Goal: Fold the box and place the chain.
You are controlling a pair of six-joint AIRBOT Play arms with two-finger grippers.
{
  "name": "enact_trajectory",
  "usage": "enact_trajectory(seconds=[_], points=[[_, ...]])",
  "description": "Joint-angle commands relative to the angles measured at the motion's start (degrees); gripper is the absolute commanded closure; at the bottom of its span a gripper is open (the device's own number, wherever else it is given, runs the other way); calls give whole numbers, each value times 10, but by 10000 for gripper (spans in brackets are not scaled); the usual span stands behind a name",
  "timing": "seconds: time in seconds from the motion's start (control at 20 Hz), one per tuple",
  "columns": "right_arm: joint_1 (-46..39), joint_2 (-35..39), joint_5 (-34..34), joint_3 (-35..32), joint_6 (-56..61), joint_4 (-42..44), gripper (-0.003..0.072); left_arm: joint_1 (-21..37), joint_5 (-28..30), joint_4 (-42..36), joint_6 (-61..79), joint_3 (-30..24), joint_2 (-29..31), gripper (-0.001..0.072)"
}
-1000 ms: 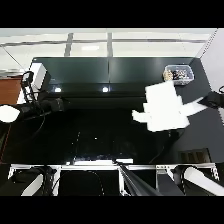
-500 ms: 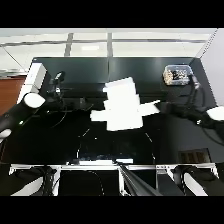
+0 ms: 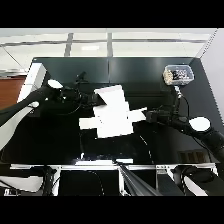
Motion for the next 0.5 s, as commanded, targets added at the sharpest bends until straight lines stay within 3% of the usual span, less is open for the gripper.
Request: enact_trajectory(seconds=[0.0, 0.15, 0.25, 0.35, 0.45], points=[[6, 1, 3, -2, 0, 1, 669, 1, -164, -31, 143, 36, -56, 140], [6, 1, 12, -2, -1, 0, 669, 1, -178, 23, 165, 57, -71, 366], [6, 1, 12, -2, -1, -7, 669, 0, -196, 48, 187, 70, -76, 567], [6, 1, 12, -2, 0, -22, 656, 0, -200, 48, 210, 78, -76, 685], [3, 2, 19, 2, 0, -45, -16, 0, -198, 46, 213, 88, -76, 686]])
